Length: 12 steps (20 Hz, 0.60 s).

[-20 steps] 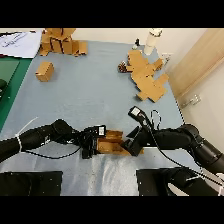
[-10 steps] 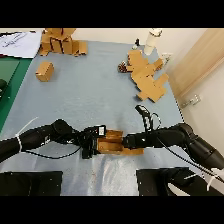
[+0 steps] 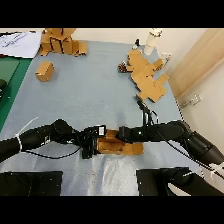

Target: Fold the box.

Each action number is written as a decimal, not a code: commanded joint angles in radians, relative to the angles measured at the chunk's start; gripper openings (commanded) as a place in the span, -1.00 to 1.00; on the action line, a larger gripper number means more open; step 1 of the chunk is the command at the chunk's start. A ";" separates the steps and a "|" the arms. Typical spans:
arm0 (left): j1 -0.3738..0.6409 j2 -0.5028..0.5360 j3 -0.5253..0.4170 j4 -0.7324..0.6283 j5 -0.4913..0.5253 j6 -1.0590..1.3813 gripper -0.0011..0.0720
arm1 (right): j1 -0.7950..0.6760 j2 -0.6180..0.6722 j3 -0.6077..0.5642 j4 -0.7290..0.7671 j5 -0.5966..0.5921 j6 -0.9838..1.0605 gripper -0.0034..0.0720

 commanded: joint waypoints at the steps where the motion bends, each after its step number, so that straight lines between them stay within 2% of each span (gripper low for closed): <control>1: 0.000 0.000 0.000 0.000 0.000 0.000 0.03 | 0.000 -0.006 0.016 0.009 0.079 0.024 -0.90; 12: 0.020 0.007 0.002 0.003 0.020 -0.007 0.03 | 0.000 -0.075 0.016 -0.003 0.111 0.023 -0.90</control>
